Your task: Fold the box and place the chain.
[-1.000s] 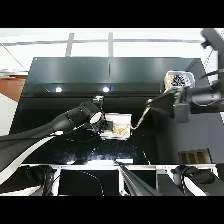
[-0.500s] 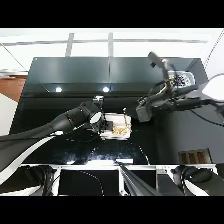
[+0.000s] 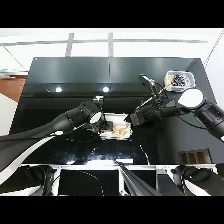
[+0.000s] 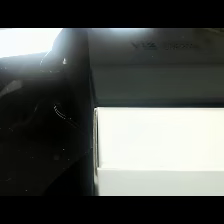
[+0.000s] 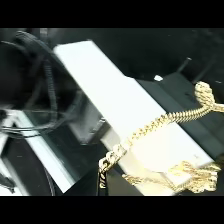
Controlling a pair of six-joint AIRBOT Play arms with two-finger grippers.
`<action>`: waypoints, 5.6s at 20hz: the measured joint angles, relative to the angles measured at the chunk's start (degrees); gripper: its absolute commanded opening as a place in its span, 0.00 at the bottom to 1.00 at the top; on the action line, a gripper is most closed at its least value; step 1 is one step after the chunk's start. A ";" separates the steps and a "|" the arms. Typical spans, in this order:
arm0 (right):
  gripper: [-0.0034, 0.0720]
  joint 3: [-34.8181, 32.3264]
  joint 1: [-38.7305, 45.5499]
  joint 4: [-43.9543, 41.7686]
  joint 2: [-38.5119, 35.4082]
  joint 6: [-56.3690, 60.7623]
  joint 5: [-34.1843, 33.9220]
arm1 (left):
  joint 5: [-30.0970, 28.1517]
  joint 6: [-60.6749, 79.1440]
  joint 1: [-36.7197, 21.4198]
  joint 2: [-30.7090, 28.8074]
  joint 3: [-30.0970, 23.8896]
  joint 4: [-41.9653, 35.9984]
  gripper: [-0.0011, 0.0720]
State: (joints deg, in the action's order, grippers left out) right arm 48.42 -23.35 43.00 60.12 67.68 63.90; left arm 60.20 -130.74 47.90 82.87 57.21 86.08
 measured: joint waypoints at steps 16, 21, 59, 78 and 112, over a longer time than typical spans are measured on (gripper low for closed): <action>0.11 -0.63 8.61 -2.89 -0.63 -3.28 13.84 | -0.11 0.00 0.00 0.00 0.00 0.00 0.06; 0.45 -0.63 5.25 -9.84 -0.48 -5.79 11.21 | -0.13 0.00 0.00 0.00 0.00 0.00 0.06; 0.11 10.10 25.07 20.17 27.15 22.43 -31.45 | -1.09 0.00 0.00 0.00 0.00 -0.02 0.06; 0.87 5.64 27.04 26.18 2.69 15.08 -11.32 | -1.29 0.00 0.00 0.00 0.00 0.22 0.06; 0.11 8.04 26.21 9.79 15.96 16.52 -32.96 | -1.53 0.00 0.00 0.00 0.00 -0.02 0.06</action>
State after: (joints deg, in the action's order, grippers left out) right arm 56.47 2.85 52.80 76.07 84.20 30.94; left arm 58.67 -130.74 47.90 82.87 57.21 86.06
